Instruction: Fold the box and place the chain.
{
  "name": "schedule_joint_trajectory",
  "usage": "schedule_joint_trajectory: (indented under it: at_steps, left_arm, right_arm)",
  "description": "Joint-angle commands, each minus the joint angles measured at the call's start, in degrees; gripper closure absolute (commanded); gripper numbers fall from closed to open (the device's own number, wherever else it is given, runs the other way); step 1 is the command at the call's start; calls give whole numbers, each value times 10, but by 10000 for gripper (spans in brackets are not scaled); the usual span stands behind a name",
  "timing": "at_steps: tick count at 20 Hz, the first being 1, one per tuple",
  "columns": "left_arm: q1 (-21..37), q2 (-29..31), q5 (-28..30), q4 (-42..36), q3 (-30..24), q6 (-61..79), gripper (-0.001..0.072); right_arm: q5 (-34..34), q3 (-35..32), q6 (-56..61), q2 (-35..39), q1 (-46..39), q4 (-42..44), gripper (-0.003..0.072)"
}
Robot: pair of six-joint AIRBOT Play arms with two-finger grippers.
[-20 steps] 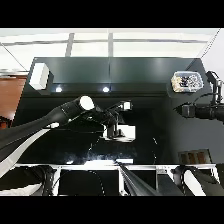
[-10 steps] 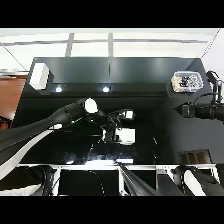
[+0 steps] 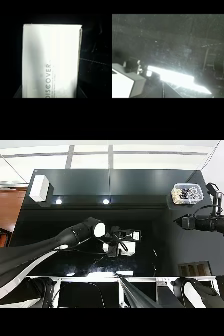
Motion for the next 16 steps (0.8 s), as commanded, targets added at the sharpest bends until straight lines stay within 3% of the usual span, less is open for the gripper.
schedule_joint_trajectory:
  at_steps: [1,4,10,13,16]
  left_arm:
    - [18,37,-19,123,1,-165,419]
    - [122,78,-85,152,0,-259,419]
    - [439,108,-224,175,-1,-414,417]
    - [593,108,-233,174,-1,-456,417]
    - [697,107,-200,172,-1,-454,417]
  right_arm:
    - [0,0,0,0,0,0,673]
    - [1,0,0,1,0,0,673]
    - [2,0,1,1,0,0,673]
    - [2,0,8,0,0,1,673]
    - [1,0,9,0,0,3,673]
